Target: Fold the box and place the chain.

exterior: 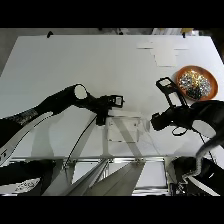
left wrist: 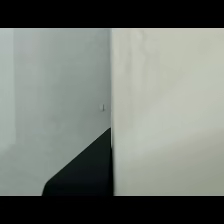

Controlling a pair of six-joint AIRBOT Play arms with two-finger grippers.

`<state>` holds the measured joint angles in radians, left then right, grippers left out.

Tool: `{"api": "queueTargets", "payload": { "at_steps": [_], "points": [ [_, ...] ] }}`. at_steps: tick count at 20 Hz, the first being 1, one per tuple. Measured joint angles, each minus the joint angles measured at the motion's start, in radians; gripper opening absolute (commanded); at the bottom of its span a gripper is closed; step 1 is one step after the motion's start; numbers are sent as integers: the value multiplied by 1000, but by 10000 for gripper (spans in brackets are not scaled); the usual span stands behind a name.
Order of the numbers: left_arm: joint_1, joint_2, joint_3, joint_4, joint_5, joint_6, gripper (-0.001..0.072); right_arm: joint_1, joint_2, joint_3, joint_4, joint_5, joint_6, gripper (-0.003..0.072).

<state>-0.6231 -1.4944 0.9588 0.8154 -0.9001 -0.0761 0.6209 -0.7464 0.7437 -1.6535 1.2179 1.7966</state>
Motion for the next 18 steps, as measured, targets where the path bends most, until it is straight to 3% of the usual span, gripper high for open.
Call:
{"api": "queueTargets", "payload": {
  "at_steps": [18],
  "points": [
    [-8,-59,2,-7,-8,-86,1,0,24,2,-23,-3,-117,487]
  ]
}}
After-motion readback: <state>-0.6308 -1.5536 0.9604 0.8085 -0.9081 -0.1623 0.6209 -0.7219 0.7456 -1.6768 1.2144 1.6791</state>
